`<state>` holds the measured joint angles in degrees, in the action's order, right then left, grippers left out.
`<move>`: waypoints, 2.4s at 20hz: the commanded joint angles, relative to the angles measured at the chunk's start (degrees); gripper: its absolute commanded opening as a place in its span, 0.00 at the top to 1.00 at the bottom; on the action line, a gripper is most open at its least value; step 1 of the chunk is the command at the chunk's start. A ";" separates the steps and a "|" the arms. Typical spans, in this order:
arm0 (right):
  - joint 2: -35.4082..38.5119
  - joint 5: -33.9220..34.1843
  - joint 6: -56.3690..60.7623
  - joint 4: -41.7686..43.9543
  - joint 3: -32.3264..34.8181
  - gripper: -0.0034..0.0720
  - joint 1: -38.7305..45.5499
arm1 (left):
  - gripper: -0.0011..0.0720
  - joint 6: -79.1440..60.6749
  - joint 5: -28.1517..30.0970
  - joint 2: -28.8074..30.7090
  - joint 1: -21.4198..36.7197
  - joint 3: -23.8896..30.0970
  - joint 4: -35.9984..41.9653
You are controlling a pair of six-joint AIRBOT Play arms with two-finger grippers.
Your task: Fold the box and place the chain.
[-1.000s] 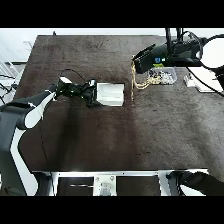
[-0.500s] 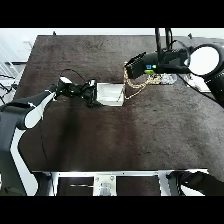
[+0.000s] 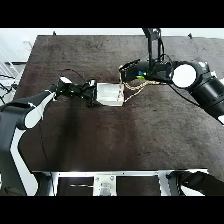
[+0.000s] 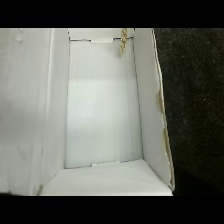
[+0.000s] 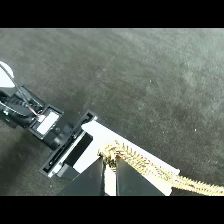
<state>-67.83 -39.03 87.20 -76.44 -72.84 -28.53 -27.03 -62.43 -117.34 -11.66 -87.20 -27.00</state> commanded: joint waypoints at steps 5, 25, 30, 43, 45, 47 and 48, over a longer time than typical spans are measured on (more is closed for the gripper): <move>-5.60 3.30 3.21 3.04 4.63 0.93 -1.75 | 0.37 0.00 0.00 -0.04 0.07 0.00 0.00; -10.62 -4.70 -26.29 2.14 4.63 0.37 8.72 | 0.37 0.00 0.00 -0.04 0.07 0.00 -0.02; -15.96 -8.96 -56.87 17.14 4.61 0.28 18.45 | 0.37 0.00 -0.13 -0.04 0.07 0.00 0.00; -33.48 -13.86 -83.38 29.97 -3.69 0.30 19.76 | 0.37 0.00 -0.17 -0.04 0.07 0.00 -0.02; -34.38 -14.45 -83.87 29.66 -4.42 0.30 19.12 | 0.37 0.00 -0.20 -0.04 0.07 0.00 -0.02; -35.23 -14.38 -84.52 29.05 -4.98 0.31 18.93 | 0.37 0.00 -0.17 -0.04 0.07 0.00 -0.02; -35.78 -14.40 -84.48 29.09 -5.42 0.33 18.97 | 0.37 0.00 -0.22 -0.04 0.07 0.00 -0.02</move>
<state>-102.10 -53.12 3.90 -47.35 -77.06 -9.26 -27.00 -62.61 -117.36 -11.66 -87.20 -27.00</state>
